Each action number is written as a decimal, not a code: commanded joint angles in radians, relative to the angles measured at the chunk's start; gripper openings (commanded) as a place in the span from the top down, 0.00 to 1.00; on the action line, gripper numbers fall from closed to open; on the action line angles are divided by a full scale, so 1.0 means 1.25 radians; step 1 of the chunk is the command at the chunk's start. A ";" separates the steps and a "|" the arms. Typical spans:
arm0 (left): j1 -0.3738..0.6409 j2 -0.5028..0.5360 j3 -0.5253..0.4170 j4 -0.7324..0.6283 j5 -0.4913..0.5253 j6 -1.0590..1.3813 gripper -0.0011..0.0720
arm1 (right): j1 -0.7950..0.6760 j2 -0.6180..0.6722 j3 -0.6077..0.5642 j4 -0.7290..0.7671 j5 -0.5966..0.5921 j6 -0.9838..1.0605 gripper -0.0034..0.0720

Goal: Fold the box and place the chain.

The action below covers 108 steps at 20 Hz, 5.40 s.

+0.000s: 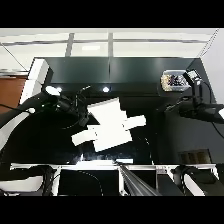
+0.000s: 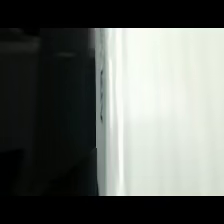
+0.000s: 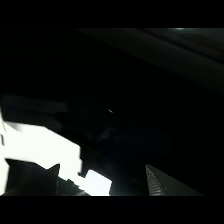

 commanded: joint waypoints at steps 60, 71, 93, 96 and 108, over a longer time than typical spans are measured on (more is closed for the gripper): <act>-0.153 0.049 -0.068 0.088 0.329 0.283 0.95 | 0.488 -0.229 -0.205 0.234 -0.312 -0.763 0.14; -0.153 0.049 -0.068 0.088 0.326 0.282 0.95 | 0.488 -0.229 -0.193 0.232 -0.345 -0.729 0.14; -0.155 0.063 -0.068 0.088 0.312 0.329 0.95 | 0.341 -0.272 -0.114 0.383 -0.262 -0.765 0.14; -0.156 0.063 -0.068 0.092 0.311 0.329 0.95 | 0.341 -0.294 -0.114 0.400 -0.248 -0.776 0.14; -0.178 0.065 -0.068 0.130 0.323 0.331 0.95 | 0.361 -0.358 -0.114 0.426 -0.195 -0.941 0.14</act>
